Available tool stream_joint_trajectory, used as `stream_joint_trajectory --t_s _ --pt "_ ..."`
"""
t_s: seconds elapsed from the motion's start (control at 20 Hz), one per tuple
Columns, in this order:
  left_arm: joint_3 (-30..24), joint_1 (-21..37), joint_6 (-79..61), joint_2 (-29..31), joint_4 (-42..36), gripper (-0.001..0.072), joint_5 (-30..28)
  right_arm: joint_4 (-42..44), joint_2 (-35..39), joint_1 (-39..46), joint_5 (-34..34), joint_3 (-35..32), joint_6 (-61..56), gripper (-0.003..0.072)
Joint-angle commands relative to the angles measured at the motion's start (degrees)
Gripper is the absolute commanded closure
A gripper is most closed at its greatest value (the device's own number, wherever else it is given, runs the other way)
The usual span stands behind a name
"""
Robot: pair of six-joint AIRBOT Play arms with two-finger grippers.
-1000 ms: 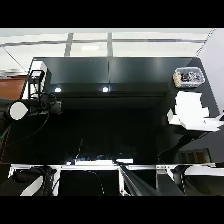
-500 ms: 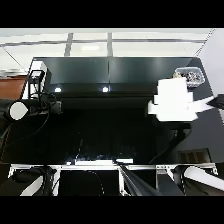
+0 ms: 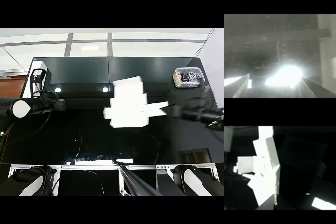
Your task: Fold the box and place the chain.
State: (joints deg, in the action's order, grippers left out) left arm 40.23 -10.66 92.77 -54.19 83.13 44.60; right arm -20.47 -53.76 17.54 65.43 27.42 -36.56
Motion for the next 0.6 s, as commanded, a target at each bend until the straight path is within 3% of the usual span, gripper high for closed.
stream_joint_trajectory --t_s 0.0,0.15,0.25,0.4,0.55 --pt "0.72 0.26 -7.61 -4.98 -15.34 0.0003 -0.68 9.90 2.29 -13.33 -14.64 -9.94 4.31 0.0670" --pt "4.35 3.50 -30.84 -12.87 -44.37 0.0003 8.28 9.90 2.29 -20.90 -20.81 -10.43 4.24 0.0669" --pt "7.13 6.54 -39.17 -19.10 -56.83 0.0003 17.81 9.90 2.29 -22.97 -22.23 -10.43 4.24 0.0670" --pt "11.06 6.43 -38.27 -27.06 -50.49 0.0002 21.24 9.90 2.29 -23.37 -22.01 -10.43 4.20 0.0670" --pt "14.80 4.72 -41.18 -34.69 -52.48 0.0002 25.07 9.90 2.29 -23.37 -21.55 -10.43 4.20 0.0670"
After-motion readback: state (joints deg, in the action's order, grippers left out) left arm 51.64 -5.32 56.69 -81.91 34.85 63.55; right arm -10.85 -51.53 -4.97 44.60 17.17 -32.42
